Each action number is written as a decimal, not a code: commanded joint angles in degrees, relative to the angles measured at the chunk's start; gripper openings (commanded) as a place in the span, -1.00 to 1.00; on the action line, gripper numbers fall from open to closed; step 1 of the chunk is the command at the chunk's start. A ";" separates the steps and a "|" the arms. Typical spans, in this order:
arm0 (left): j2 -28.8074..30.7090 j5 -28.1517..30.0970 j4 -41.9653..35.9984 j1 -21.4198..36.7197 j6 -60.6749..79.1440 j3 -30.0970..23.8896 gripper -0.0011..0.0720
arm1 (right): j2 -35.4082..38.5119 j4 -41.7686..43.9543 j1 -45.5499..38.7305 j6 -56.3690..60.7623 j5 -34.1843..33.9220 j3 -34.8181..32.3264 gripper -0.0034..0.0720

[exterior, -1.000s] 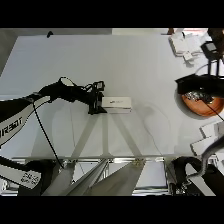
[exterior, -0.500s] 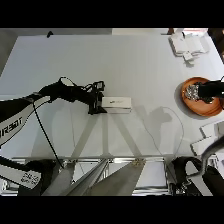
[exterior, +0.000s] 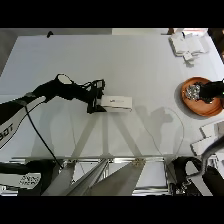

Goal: Fold the box and place the chain.

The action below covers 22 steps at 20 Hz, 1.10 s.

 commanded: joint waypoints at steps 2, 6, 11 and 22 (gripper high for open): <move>13.31 12.94 11.13 0.17 -10.86 0.07 -0.95 | 0.04 -0.02 -0.04 -0.02 0.02 0.02 -0.88; 26.47 31.06 17.46 1.92 -22.91 0.07 -0.93 | 0.04 -0.02 -0.04 -0.02 0.04 0.02 -0.88; 35.30 43.80 17.44 11.19 -38.80 0.07 -0.93 | 0.04 -0.02 -0.04 -0.02 0.02 0.02 -0.88; 23.65 24.94 17.44 39.74 -61.05 0.07 -0.93 | 0.04 0.00 -0.04 -0.02 0.02 0.02 -0.88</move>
